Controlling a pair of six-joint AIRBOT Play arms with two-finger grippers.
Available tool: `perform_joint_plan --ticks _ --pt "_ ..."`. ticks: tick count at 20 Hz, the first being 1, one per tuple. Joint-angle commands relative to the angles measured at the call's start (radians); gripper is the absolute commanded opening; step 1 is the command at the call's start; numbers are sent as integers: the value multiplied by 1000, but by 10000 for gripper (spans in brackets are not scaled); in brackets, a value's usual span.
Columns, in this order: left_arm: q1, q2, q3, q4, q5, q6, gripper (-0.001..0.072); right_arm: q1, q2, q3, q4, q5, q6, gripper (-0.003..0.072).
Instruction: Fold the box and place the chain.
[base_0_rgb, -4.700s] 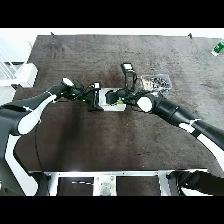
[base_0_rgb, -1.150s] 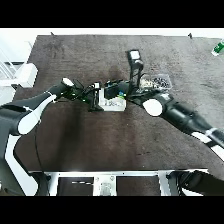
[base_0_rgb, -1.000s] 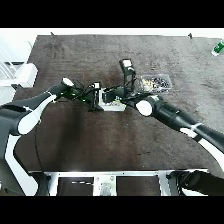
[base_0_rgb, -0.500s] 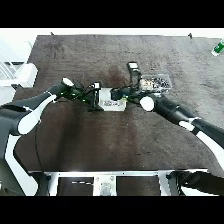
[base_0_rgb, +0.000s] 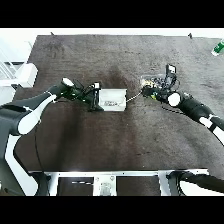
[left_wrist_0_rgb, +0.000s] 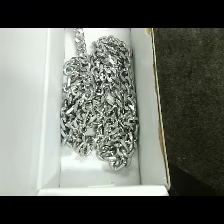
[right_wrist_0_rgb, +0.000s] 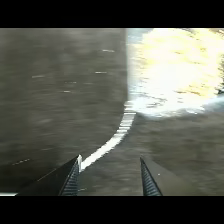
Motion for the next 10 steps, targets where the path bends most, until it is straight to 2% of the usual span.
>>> perform_joint_plan --ticks 1,2,10 --pt "1 0 0 0 0 0 527 -41 -108 17 51 -43 8 450" --pt "1 0 0 0 0 0 527 -35 -138 33 71 -43 7 415" --pt "1 0 0 0 0 0 527 19 -301 174 127 -47 7 407"
